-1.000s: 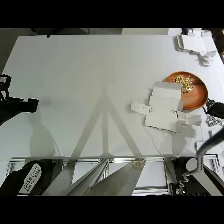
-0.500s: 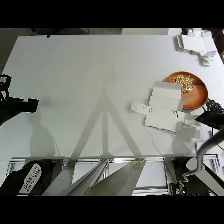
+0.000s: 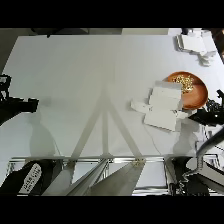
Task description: Fold the box and place the chain.
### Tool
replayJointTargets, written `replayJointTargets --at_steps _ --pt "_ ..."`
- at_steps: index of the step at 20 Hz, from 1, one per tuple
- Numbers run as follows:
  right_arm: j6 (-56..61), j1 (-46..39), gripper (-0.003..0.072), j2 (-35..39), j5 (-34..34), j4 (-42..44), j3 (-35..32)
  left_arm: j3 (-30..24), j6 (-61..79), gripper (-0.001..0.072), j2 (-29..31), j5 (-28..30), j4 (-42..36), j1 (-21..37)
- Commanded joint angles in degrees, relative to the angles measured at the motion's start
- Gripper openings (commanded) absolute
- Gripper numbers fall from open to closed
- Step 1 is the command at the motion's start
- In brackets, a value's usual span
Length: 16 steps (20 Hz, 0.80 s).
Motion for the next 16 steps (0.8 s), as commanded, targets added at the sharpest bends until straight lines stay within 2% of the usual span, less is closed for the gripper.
replayJointTargets --at_steps 1,4,8,10,13,16 --pt "-4.0 0.0 0.0010 -0.9 3.1 3.1 0.0 0.0 0.0 0.0696 0.0 0.0 0.0 0.0" --pt "-4.5 2.1 0.0009 -0.3 6.0 5.3 0.0 0.0 0.0 0.0696 0.0 0.0 0.0 0.0" --pt "-4.4 12.0 0.0008 4.7 7.6 6.7 0.0 0.0 0.0 0.0696 0.0 0.0 0.0 0.0" --pt "-4.7 17.2 0.0008 7.5 6.2 10.4 0.0 0.0 0.0 0.0696 0.0 0.0 0.0 0.0" --pt "-11.2 23.9 0.0008 11.3 3.3 15.7 0.0 0.0 0.0 0.0696 0.0 0.0 0.0 0.0" --pt "-16.4 27.7 0.0008 12.4 0.2 20.9 -0.9 0.0 0.0 0.0696 0.0 0.0 0.0 0.0"
